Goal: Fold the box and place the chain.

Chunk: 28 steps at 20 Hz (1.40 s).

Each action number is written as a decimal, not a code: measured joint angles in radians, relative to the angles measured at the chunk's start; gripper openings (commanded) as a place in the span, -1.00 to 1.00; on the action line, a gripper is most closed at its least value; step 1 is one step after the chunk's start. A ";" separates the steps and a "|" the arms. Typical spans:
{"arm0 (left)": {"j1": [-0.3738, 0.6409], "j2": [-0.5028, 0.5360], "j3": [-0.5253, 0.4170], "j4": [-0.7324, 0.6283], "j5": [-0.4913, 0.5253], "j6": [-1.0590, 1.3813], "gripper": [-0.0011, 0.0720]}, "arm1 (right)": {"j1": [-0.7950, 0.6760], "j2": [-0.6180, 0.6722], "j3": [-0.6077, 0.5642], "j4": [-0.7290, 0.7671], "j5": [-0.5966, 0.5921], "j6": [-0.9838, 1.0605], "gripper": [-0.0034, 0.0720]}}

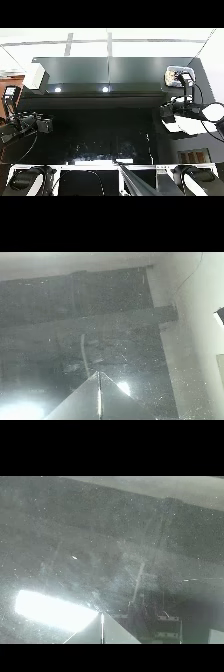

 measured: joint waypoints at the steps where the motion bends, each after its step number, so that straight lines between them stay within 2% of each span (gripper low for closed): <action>1: 0.000 0.000 0.000 0.000 0.000 0.000 -0.90 | 0.000 0.000 0.000 0.000 0.000 0.000 -0.86; 11: 0.000 0.000 0.000 0.000 0.000 0.000 -0.90 | 0.000 0.000 0.000 0.000 0.000 0.000 -0.86; 17: 0.000 0.000 0.000 -0.005 0.048 0.000 -0.90 | 0.000 0.000 0.000 0.051 -0.017 0.002 -0.85; 18: 0.000 0.000 -0.001 -0.012 0.053 0.000 -0.85 | 0.000 0.000 0.000 0.072 -0.021 0.002 -0.25; 19: 0.000 -0.002 -0.002 -0.019 0.061 0.003 -0.12 | 0.000 -0.001 0.000 0.089 -0.032 0.002 0.97; 20: 0.000 -0.005 -0.003 -0.023 0.072 0.003 1.00 | 0.001 -0.002 0.000 0.100 -0.045 0.002 0.96; 23: 0.000 -0.038 -0.006 -0.023 0.085 0.003 0.96 | -0.008 -0.018 0.000 0.076 -0.107 0.013 0.96; 25: 0.000 -0.068 -0.006 -0.021 0.093 0.003 0.96 | -0.058 -0.047 0.015 -0.010 -0.144 0.088 0.96; 28: 0.000 -0.109 -0.006 -0.020 0.098 0.003 0.96 | -0.259 -0.129 0.113 -0.195 -0.150 0.217 0.96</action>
